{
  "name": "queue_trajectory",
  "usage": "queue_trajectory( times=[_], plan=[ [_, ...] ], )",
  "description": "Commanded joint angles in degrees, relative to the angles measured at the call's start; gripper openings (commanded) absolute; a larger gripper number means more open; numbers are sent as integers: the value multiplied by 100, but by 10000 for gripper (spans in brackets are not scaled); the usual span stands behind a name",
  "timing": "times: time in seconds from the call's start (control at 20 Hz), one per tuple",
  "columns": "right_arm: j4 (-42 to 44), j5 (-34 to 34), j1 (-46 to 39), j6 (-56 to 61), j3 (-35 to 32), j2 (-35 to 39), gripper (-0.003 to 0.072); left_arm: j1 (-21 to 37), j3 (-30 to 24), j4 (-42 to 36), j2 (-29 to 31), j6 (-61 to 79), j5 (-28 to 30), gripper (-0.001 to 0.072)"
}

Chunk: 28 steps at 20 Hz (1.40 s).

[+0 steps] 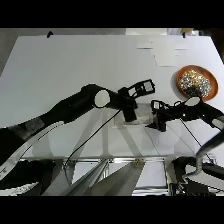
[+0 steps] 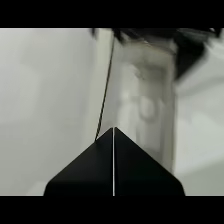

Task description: Fold the box and place the chain.

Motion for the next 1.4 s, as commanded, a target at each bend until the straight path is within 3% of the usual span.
queue_trajectory(
  times=[0.0, 0.15, 0.6, 0.9, 1.1, 1.35],
  plan=[
    [-2, 0, 4, 0, -2, -4, 531, 98, 7, -98, -431, -1226, 1419, -1],
    [-4, 0, 4, 0, -2, -4, 531, 258, 7, -96, -741, -2096, 1340, 1],
    [-2, 0, 4, 0, -2, -4, 531, 273, 7, -94, -776, -2114, 540, 1],
    [-2, 0, 4, 0, -2, -4, 531, 280, 7, 804, 33, -2122, 168, 0],
    [-4, 0, 4, 0, -2, -4, 531, 264, 7, 1252, 605, -2116, -538, 0],
    [-2, 0, 4, 0, -2, -4, 531, 262, 7, 1346, 426, -1899, -1421, 5]
  ],
)
